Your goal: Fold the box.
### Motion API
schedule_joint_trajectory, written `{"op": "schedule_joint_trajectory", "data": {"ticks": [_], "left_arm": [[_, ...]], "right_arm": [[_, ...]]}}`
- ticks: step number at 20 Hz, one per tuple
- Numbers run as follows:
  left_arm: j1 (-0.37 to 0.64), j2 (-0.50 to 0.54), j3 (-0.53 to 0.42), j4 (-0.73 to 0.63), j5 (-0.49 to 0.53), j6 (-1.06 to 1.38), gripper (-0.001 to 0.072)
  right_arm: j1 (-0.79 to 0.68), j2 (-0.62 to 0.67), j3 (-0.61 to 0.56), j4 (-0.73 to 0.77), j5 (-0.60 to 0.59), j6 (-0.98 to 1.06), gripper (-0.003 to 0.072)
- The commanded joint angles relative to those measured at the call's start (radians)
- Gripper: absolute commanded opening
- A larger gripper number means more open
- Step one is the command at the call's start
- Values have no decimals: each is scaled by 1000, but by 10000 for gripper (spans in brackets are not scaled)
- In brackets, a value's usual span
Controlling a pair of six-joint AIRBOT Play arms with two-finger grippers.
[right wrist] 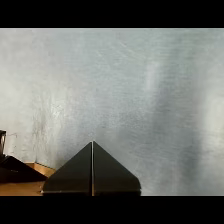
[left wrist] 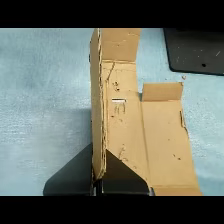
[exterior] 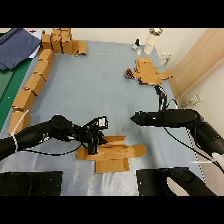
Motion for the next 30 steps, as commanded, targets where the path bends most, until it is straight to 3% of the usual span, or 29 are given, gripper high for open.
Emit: {"op": "schedule_joint_trajectory", "data": {"ticks": [1,8,12,16,20,24,25,26,27,30], "left_arm": [[-2,0,14,-6,0,-4,12],[-2,0,14,-5,0,-4,12],[-2,0,14,-5,-1,-4,12],[-2,0,14,-5,-1,-4,12],[-2,0,14,-5,0,-4,12],[-2,0,14,-5,-1,-4,13],[-2,0,14,-5,-1,-4,13],[-2,0,14,-5,-1,-4,13],[-2,0,14,-5,-1,-4,12],[-2,0,14,-5,-1,-4,12]], "right_arm": [[0,42,0,-108,-53,78,4],[117,47,0,-169,-237,80,4],[298,93,-42,-299,-246,309,3],[557,217,-108,-462,-325,575,3],[876,267,-141,-539,-303,526,4],[1194,185,-178,-629,-206,511,5],[1260,146,-179,-676,-174,492,75],[1308,105,-179,-746,-142,486,338],[1330,71,-179,-809,-119,486,500],[1335,-1,-179,-946,-91,488,500]]}}
